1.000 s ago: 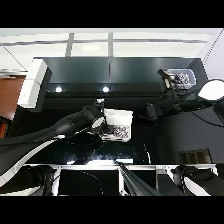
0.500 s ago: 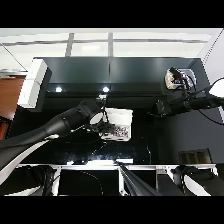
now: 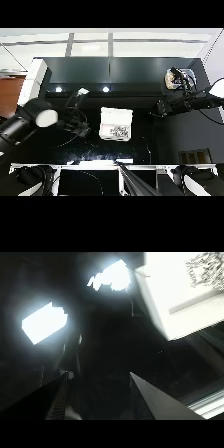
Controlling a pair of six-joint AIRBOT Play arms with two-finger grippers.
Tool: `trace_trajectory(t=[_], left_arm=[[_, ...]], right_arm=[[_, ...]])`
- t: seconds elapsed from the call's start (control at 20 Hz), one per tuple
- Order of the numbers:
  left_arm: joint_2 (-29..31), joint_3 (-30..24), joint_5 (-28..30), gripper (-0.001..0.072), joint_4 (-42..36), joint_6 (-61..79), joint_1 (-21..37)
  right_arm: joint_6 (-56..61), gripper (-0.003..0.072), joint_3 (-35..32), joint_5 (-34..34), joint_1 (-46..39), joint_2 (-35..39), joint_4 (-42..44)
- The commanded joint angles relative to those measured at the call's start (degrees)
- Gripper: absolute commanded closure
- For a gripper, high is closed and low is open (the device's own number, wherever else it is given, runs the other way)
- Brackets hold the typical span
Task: Fold the box and place the chain.
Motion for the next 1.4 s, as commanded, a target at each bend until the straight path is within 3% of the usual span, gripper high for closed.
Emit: trace_trajectory(t=[0.0, 0.05, 0.15, 0.25, 0.35, 0.4, 0.45, 0.75, 0.9, 1.1, 1.35], left_arm=[[4.6, -9.0, 6.4, 0.0263, -30.8, 32.0, 15.1], [3.8, -10.6, 6.2, 0.0263, -36.7, 38.1, 19.7], [1.5, -11.7, 6.6, 0.0265, -40.7, 49.7, 25.4], [-1.6, -11.7, 9.7, 0.0387, -40.8, 60.2, 26.9], [-5.0, -11.7, 12.2, 0.0393, -40.7, 70.8, 26.1], [-6.5, -11.7, 12.5, 0.031, -40.8, 75.8, 25.9], [-8.1, -11.7, 12.5, -0.0011, -40.7, 79.7, 25.4], [-13.8, -11.6, 8.6, -0.0004, -42.7, 111.1, 23.7], [-17.5, -11.5, 6.2, -0.0004, -45.7, 113.2, 22.1], [-20.7, -11.5, 7.3, -0.0005, -49.3, 113.3, 18.8], [-21.0, -11.3, 8.9, -0.0005, -49.7, 111.8, 18.5]], right_arm=[[1.1, 0.0206, 0.0, -0.6, 0.0, 0.0, -0.5], [1.0, 0.0206, 0.0, -0.7, 0.0, 0.0, -0.5], [1.0, 0.0206, 0.0, -0.7, 0.0, 0.0, -0.5], [1.1, 0.0206, 0.0, -1.4, 0.0, 0.0, -0.5], [1.4, 0.0206, 0.0, -2.1, 0.0, 0.0, -0.5], [2.1, 0.0206, 0.0, -2.1, 0.0, 0.0, -0.5], [2.9, 0.0206, 0.0, -2.1, 0.0, 0.0, -0.6], [3.9, 0.0206, 0.0, -2.2, 0.0, 0.0, -0.5], [3.9, 0.0206, 0.0, -2.2, 0.0, 0.0, -0.6], [3.9, 0.0206, 0.0, -3.1, 0.0, 0.0, -0.6], [3.9, 0.0206, 0.0, -3.7, 0.0, 0.0, -0.6]])
